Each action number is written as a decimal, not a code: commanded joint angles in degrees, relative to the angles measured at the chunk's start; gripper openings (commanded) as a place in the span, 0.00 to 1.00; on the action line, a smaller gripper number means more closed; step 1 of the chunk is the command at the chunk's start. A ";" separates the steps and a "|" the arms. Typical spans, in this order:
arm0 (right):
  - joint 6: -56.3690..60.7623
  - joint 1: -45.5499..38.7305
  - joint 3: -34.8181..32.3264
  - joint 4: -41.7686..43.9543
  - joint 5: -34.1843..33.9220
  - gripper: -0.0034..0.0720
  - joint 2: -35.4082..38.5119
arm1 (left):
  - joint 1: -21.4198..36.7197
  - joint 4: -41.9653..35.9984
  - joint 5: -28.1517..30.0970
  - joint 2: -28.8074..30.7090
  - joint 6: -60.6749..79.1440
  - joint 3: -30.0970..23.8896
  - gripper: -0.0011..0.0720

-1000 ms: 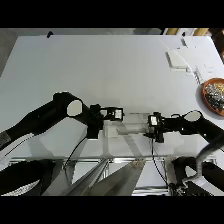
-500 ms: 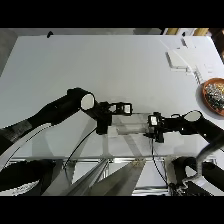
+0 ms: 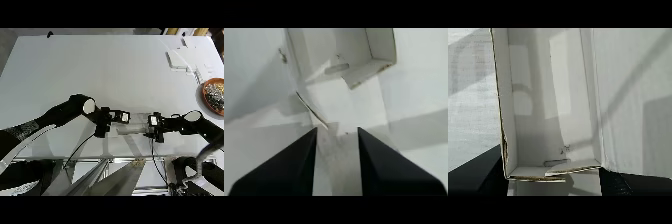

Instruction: Fold the box and place the chain.

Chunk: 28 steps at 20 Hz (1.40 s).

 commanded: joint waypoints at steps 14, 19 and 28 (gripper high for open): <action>0.02 0.04 0.04 0.02 0.02 0.59 0.02 | -3.50 -7.65 5.14 -1.49 1.57 -0.35 0.27; 0.02 0.04 0.04 0.02 0.02 0.59 0.02 | -4.11 -8.57 6.40 -1.60 1.57 -0.35 0.19; 0.02 0.04 0.07 0.02 0.02 0.59 0.02 | -3.10 -7.72 3.93 -0.44 1.09 -0.35 0.30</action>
